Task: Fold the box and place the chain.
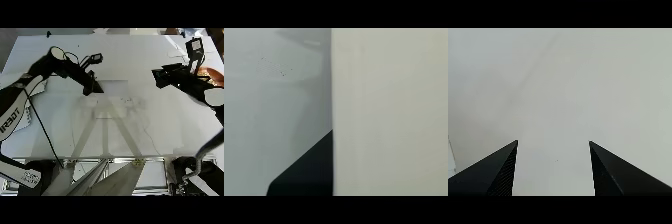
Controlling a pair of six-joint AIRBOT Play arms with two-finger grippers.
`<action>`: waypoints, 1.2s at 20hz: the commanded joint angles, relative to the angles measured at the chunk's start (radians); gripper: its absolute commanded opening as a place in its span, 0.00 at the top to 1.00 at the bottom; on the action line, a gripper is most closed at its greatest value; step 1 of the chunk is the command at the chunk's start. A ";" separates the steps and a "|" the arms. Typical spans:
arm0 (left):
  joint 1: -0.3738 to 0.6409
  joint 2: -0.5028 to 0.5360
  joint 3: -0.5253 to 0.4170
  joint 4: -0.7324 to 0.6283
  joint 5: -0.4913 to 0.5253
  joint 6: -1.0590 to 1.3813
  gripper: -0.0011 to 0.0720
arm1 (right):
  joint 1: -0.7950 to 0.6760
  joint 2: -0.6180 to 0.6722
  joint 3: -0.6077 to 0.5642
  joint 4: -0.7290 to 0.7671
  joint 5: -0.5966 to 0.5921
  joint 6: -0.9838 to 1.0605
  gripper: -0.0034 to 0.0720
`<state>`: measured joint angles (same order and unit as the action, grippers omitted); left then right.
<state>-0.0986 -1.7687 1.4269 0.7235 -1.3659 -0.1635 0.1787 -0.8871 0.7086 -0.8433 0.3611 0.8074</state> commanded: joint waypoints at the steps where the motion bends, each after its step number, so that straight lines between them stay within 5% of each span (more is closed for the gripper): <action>1: -0.013 -0.075 -0.023 -0.008 0.091 0.110 0.99 | 0.000 0.010 0.001 -0.025 -0.008 0.007 0.29; 8: -0.015 -0.124 -0.023 -0.027 0.179 0.298 0.98 | 0.000 0.006 0.001 -0.026 -0.008 0.007 0.29; 21: -0.015 -0.125 -0.023 -0.027 0.172 0.294 0.97 | 0.000 0.009 0.001 -0.015 -0.008 0.004 0.28; 23: -0.015 -0.125 -0.023 -0.027 0.172 0.294 0.97 | 0.001 0.025 0.006 -0.026 0.032 -0.051 0.10; 24: -0.015 -0.125 -0.023 -0.027 0.172 0.294 0.97 | 0.001 0.039 0.015 -0.044 0.087 -0.120 0.09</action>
